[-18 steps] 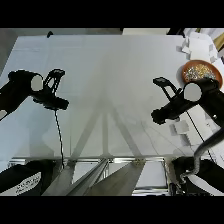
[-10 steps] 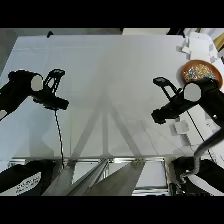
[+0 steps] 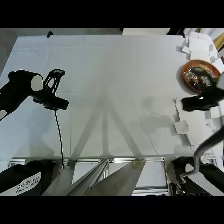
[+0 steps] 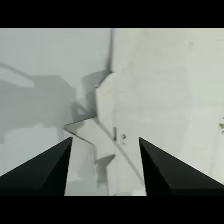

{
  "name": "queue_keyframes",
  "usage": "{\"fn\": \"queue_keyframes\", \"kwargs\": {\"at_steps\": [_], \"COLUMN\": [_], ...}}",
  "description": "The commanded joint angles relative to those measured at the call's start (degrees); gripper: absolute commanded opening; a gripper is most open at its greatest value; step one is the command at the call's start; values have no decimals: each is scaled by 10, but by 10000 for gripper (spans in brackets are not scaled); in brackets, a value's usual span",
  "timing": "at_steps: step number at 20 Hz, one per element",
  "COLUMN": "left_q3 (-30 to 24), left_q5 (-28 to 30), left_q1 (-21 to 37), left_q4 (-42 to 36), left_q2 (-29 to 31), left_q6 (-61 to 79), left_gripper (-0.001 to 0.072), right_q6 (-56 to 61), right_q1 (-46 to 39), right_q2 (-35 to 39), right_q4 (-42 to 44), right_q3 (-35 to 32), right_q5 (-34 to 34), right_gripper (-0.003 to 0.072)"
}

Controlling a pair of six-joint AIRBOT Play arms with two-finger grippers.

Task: Fold the box and place the chain.

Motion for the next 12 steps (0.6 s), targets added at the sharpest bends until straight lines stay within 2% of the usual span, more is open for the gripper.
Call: {"fn": "queue_keyframes", "kwargs": {"at_steps": [1,2,3,5,6,8,12], "left_q3": [0,0,0,0,0,0,0], "left_q5": [0,0,0,0,0,0,0], "left_q1": [0,0,0,0,0,0,0], "left_q4": [0,0,0,0,0,0,0], "left_q2": [0,0,0,0,0,0,0], "left_q6": [0,0,0,0,0,0,0], "left_gripper": [8,8,8,8,8,8,8], "right_q6": [-54,-46,-45,-45,-48,-59,-93], "right_q1": [-130,-154,-172,-202,-213,-224,-224], "right_q2": [0,0,-1,-1,-1,-7,-81], "right_q4": [-26,-65,-96,-127,-137,-176,-216], "right_q3": [19,19,19,19,19,19,19], "right_q5": [-17,-31,-40,-65,-85,-123,-120], "right_gripper": [594,586,546,533,539,620,621]}}
